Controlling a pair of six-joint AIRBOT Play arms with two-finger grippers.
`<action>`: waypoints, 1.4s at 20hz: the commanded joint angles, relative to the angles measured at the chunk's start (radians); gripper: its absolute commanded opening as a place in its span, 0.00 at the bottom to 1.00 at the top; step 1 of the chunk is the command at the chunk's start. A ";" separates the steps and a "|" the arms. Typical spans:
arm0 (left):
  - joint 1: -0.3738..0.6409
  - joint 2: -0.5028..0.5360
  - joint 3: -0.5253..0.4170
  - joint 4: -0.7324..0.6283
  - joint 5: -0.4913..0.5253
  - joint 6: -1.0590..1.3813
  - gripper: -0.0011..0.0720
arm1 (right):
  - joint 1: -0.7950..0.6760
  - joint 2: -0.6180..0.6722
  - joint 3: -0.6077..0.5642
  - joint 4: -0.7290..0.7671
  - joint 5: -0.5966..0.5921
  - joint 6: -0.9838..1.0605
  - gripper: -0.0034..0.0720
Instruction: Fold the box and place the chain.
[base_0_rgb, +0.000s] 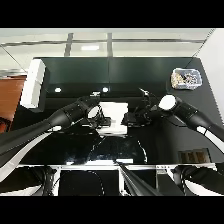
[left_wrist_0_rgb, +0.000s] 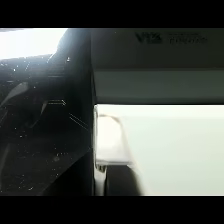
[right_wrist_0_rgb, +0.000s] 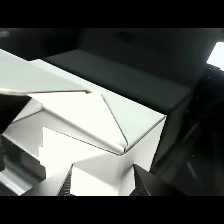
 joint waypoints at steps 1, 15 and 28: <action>0.000 0.000 0.001 0.000 0.002 0.000 0.05 | 0.066 0.000 0.039 -0.188 -0.010 0.201 0.60; 0.000 0.000 0.001 0.000 0.003 0.000 0.05 | 0.272 -0.158 0.212 -0.629 0.112 0.690 0.53; 0.000 0.000 0.001 0.000 0.002 0.000 0.05 | 0.348 -0.229 0.253 -0.743 0.192 0.837 0.51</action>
